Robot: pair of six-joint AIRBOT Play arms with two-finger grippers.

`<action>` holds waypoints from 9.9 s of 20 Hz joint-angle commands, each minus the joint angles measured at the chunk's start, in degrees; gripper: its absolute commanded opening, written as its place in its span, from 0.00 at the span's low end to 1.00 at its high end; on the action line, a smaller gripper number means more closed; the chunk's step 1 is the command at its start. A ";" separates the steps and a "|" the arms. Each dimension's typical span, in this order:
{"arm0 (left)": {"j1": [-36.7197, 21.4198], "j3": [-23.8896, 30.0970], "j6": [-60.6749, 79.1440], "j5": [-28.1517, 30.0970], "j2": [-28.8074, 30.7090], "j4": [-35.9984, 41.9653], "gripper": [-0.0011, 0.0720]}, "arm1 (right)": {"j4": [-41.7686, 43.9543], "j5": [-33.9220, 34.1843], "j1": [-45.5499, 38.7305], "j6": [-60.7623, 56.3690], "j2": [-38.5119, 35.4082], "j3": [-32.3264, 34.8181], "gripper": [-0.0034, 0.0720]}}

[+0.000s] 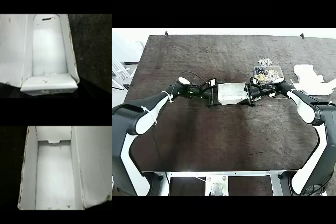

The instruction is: Fold the box and place the chain.

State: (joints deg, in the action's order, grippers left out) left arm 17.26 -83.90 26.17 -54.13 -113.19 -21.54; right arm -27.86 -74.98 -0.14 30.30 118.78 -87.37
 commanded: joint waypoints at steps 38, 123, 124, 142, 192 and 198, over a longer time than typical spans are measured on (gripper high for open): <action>0.22 -0.57 3.85 2.89 -2.40 4.24 0.99 | 0.00 -0.02 -0.04 -0.02 -0.04 0.02 0.81; 1.49 -1.53 5.01 4.98 -3.98 9.97 0.99 | 0.00 -0.02 -0.04 -0.02 -0.04 0.02 0.81; 1.49 -1.53 5.03 4.98 -3.98 9.97 0.99 | 0.00 -0.02 -0.04 -0.02 -0.04 0.02 0.81; 1.55 -1.53 6.91 4.17 -4.35 11.34 0.41 | 0.00 -0.02 -0.04 -0.02 -0.04 0.02 0.81; 1.53 -1.51 6.67 5.53 -4.35 11.26 0.41 | -2.56 -15.52 -9.79 -16.87 -15.34 0.74 0.22; 1.53 -1.51 5.27 5.51 -4.35 11.26 0.41 | -2.10 -11.72 -2.47 -18.21 -15.23 2.23 0.06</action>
State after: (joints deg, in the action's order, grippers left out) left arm 18.83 -85.43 32.38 -48.58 -117.51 -10.33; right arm -30.96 -89.17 -5.41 12.56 103.61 -85.60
